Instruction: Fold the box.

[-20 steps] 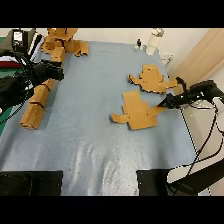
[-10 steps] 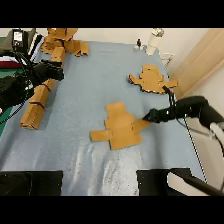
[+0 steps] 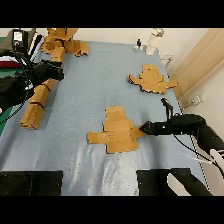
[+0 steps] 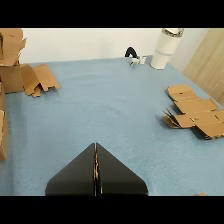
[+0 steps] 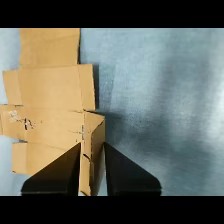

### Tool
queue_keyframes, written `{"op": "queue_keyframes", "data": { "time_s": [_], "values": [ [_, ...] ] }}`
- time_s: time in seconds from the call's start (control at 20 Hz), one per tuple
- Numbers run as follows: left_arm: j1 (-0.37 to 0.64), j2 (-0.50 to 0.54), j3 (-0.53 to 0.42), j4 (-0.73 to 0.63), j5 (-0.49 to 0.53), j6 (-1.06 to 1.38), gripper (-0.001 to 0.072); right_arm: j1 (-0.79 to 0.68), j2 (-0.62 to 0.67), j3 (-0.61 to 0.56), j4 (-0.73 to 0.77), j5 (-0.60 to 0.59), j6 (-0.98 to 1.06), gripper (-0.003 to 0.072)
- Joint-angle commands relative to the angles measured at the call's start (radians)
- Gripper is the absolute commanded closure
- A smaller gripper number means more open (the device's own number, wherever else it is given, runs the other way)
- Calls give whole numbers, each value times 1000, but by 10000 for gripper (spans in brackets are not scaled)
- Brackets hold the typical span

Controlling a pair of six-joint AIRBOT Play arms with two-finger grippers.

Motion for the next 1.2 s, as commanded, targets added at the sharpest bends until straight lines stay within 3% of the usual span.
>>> {"op": "queue_keyframes", "data": {
  "time_s": [0.0, 0.15, 0.3, 0.35, 0.5, 0.55, 0.6, 0.7, 0.8, 0.9, 0.95, 1.0, 1.15],
  "values": [
    [0, 0, 1, 0, -1, 0, 698, 2, -70, 5, -6, 9, -18, 453],
    [0, 0, 1, 0, -53, 0, 698, 2, -135, 67, -6, -9, -35, 456],
    [0, 0, 1, -4, -151, -3, 698, 2, -192, 118, -4, -107, -43, 478],
    [0, 0, 1, -4, -177, -32, 698, 2, -206, 119, -2, -129, -46, 558],
    [0, 0, 1, -2, -215, -147, 697, 3, -232, 119, 5, -159, -51, 577],
    [2, 0, 1, 6, -241, -167, 696, 14, -233, 119, 5, -159, -51, 635],
    [8, 0, 1, 37, -287, -198, 696, 35, -233, 119, 2, -159, -63, 685],
    [34, -4, 1, 171, -404, -368, 696, 93, -232, 119, 8, -150, -77, 686],
    [86, -11, 1, 341, -583, -520, 696, 175, -218, 106, 18, -130, -80, 686],
    [129, -19, 0, 399, -778, -536, 695, 257, -167, 60, 22, -68, -78, 687],
    [139, -23, 0, 405, -848, -536, 552, 292, -132, 23, 32, -15, -76, 687],
    [142, -26, 0, 408, -880, -558, 266, 329, -83, -26, 53, 49, -60, 687],
    [141, -26, -6, 410, -890, -612, 242, 443, 98, -153, 91, 228, 37, 687]
  ]
}}
